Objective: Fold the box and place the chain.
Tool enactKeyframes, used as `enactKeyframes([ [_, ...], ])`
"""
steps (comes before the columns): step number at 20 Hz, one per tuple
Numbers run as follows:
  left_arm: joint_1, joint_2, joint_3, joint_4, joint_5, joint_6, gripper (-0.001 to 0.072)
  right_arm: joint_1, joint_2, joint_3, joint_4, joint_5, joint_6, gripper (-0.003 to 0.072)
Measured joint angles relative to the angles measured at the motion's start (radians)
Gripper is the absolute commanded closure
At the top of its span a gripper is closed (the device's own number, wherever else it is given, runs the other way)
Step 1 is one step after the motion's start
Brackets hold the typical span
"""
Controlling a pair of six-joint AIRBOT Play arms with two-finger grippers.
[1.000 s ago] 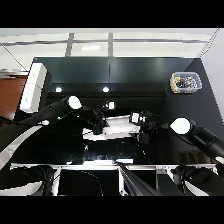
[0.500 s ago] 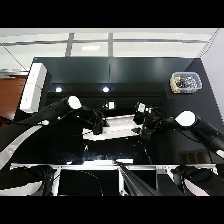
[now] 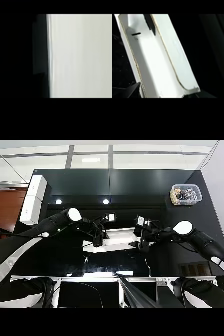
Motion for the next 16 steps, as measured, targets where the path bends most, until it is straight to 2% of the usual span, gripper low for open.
enactKeyframes([
  [8,0.000,0.000,0.001,0.001,-0.003,0.003,0.0683,0.007,-0.013,-0.057,-0.005,0.022,-0.109,0.0024],
  [16,0.000,0.000,0.001,0.001,-0.002,0.000,0.0683,0.016,-0.049,-0.069,-0.013,-0.006,-0.171,0.0025],
])
